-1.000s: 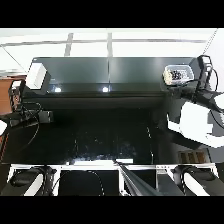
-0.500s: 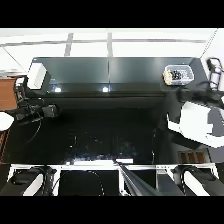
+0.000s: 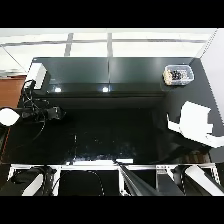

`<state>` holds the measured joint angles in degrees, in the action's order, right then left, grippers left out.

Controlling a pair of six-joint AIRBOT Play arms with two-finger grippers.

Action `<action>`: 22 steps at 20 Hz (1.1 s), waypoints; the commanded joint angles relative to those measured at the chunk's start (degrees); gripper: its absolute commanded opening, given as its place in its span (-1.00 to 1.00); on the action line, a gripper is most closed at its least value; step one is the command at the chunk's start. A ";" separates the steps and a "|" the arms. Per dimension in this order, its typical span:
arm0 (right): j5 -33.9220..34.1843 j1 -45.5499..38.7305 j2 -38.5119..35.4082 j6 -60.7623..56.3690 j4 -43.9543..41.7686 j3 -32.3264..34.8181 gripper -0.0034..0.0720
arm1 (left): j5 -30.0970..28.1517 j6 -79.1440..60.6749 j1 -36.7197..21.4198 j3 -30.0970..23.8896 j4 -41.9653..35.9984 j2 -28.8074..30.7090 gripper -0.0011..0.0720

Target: Fold the box and place the chain.

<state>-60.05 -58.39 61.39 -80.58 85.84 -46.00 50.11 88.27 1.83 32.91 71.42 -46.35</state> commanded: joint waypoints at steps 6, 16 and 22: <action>-13.31 -5.77 16.57 22.47 -13.86 -8.63 0.99 | 0.55 0.87 0.02 -0.02 -1.25 -0.17 0.96; -18.71 1.49 13.27 25.14 -19.63 -10.03 -0.87 | -1.95 0.83 0.02 -0.02 -1.40 -0.17 0.96; -10.86 23.58 4.17 24.46 -33.24 -4.98 -0.87 | -4.68 0.83 0.02 -0.02 -2.47 -0.17 0.96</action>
<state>-75.29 -44.21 69.71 -55.75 58.81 -53.34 46.78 89.14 1.83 32.91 69.52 -46.48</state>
